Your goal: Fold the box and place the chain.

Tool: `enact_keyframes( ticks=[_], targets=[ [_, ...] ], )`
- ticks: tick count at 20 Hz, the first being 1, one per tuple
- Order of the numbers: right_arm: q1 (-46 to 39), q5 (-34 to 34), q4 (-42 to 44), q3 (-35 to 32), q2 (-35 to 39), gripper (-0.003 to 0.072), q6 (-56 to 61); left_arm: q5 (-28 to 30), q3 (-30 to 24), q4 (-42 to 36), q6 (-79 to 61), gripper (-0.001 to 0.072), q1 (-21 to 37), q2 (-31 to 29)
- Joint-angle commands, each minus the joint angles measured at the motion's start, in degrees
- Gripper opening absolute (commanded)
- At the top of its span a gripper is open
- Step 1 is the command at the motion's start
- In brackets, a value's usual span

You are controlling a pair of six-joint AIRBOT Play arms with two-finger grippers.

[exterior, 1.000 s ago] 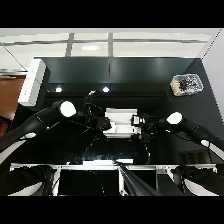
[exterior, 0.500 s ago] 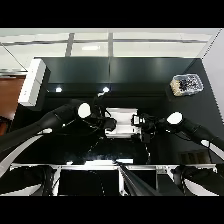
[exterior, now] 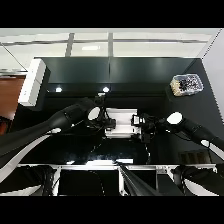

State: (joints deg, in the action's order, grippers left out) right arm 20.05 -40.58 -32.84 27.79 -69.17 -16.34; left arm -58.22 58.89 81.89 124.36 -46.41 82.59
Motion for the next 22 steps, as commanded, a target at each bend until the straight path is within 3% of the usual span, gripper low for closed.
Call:
enact_keyframes(
  ticks=[1, 3, 9, 10, 12, 13, 14, 15, 16, 20, 21, 22],
  targets=[
    [0.1, 0.0, 0.0, 0.0, 0.0, 0.0425, 0.0, -4.8, 4.1, 3.6, 3.9, 0.0503, -2.3, 2.7],
    [0.1, 0.0, 0.0, 0.0, 0.0, 0.0425, 0.0, -7.7, 5.8, 4.1, 5.4, 0.0503, -3.5, 4.8],
    [0.1, -0.1, 0.0, 0.0, 0.0, 0.0425, 0.0, -8.0, 6.3, 6.8, 11.1, 0.0493, -4.8, 5.5],
    [0.1, -0.1, 0.0, 0.0, 0.0, 0.0425, 0.0, -8.0, 6.6, 6.8, 11.1, 0.0462, -4.8, 5.5],
    [0.1, 0.0, 0.0, 0.0, 0.0, 0.0425, 0.0, -7.5, 7.1, 6.7, 11.1, 0.0281, -4.8, 5.5],
    [0.1, 0.0, 0.0, 0.0, 0.0, 0.0425, 0.0, -7.1, 7.4, 6.5, 11.1, 0.0273, -4.8, 5.6],
    [0.1, 0.0, 0.0, 0.0, 0.0, 0.0425, 0.0, -6.4, 7.4, 5.7, 11.1, 0.0191, -4.8, 5.5],
    [0.1, 0.0, 0.0, 0.0, 0.0, 0.0425, 0.0, -6.0, 7.4, 5.4, 11.1, 0.0036, -4.8, 5.6],
    [0.1, 0.0, 0.0, 0.0, 0.0, 0.0425, 0.0, -6.0, 7.4, 4.9, 11.2, 0.0024, -4.8, 5.6],
    [0.1, -0.1, 0.0, 0.0, 0.0, 0.0425, 0.0, -6.1, 7.4, 4.7, 11.3, 0.0026, -4.7, 5.6],
    [0.1, -0.1, 0.0, 0.0, 0.0, 0.0425, 0.1, -6.1, 7.4, 4.6, 11.4, 0.0122, -4.7, 5.6],
    [0.1, -0.1, 0.0, 0.0, 0.0, 0.0425, 0.0, -6.1, 7.4, 4.7, 11.4, 0.0341, -4.5, 5.6]
  ],
)
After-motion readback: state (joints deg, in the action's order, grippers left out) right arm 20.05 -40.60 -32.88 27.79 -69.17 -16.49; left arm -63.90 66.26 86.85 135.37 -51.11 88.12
